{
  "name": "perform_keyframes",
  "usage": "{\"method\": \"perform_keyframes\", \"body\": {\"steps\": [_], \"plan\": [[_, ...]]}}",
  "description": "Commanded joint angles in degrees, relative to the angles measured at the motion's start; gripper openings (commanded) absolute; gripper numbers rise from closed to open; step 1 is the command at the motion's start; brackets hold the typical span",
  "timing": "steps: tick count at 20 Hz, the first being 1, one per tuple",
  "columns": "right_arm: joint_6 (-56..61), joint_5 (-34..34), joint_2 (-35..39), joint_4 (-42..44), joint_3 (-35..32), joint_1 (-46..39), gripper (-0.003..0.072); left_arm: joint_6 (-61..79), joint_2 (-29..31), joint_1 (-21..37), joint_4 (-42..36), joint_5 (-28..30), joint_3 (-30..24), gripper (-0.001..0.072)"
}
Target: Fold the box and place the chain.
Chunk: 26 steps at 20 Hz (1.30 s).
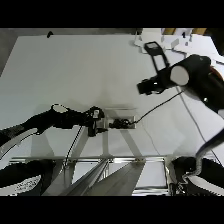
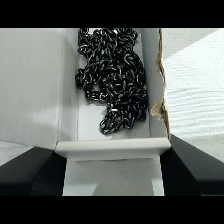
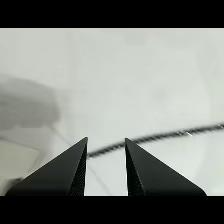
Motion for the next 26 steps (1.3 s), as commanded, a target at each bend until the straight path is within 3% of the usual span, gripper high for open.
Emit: {"method": "perform_keyframes", "body": {"steps": [1, 3, 5, 7, 11, 17, 22, 26], "plan": [[-4.7, 0.76, -2.89, -0.09, -5.49, -10.91, 0.0227, 0.0, 0.02, 0.0, 0.02, 0.02, 0.04, 0.0152], [-5.51, -2.78, -3.65, 0.5, -10.16, -14.67, 0.0241, 0.02, 0.02, 0.0, 0.0, 0.02, 0.04, 0.0152], [-7.63, -6.27, -3.72, 3.43, -13.92, -16.61, 0.0369, 0.02, 0.02, 0.0, 0.0, 0.0, 0.04, 0.0152], [-9.22, -10.21, -3.72, 6.23, -16.2, -16.61, 0.0411, 0.02, 0.02, 0.0, 0.0, 0.0, 0.04, 0.0152], [-8.57, -16.06, -3.87, 8.72, -17.53, -16.55, 0.0393, 0.02, 0.02, 0.0, 0.0, 0.0, 0.04, 0.0152], [-5.62, -14.45, -8.15, 6.34, -17.53, -16.55, 0.0373, 0.02, 0.02, 0.0, 0.0, 0.02, 0.04, 0.0152], [-5.64, -16.11, -9.38, 6.36, -17.53, -16.52, 0.029, 0.02, 0.02, 0.0, 0.0, 0.02, 0.04, 0.0152], [-5.66, -16.31, -9.38, 6.34, -17.53, -16.55, 0.0271, 0.02, 0.02, 0.0, 0.0, 0.02, 0.04, 0.0152]]}}
